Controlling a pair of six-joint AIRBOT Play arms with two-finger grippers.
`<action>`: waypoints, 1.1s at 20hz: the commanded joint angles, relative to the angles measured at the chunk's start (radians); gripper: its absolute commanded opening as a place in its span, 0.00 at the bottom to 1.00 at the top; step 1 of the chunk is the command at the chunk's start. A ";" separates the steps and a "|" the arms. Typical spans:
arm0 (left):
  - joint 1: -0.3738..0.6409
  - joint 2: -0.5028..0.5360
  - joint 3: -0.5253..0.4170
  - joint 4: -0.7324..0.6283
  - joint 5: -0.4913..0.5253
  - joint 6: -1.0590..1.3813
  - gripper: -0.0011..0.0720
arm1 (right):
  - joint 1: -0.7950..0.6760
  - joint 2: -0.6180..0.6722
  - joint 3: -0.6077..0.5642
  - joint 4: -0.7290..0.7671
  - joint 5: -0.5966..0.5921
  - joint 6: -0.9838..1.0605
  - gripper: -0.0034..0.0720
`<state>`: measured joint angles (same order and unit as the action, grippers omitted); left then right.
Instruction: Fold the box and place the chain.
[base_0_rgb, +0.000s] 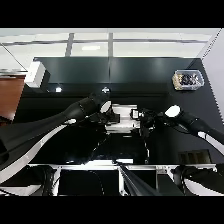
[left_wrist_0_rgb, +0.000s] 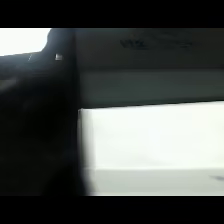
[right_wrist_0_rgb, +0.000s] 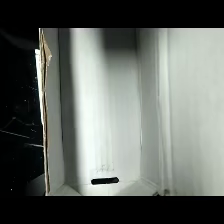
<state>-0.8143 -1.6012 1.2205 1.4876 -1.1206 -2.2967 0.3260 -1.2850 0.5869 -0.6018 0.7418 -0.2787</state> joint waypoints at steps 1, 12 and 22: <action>-0.002 -0.001 0.001 -0.004 0.013 -0.002 0.05 | 0.001 0.000 0.000 -0.001 0.000 -0.001 0.68; 0.002 0.001 0.001 0.024 -0.027 0.004 0.04 | -0.002 0.149 0.000 -0.212 0.051 0.203 0.99; 0.002 0.001 0.001 0.027 -0.036 0.004 0.04 | 0.018 0.155 -0.005 -0.203 0.000 0.180 0.99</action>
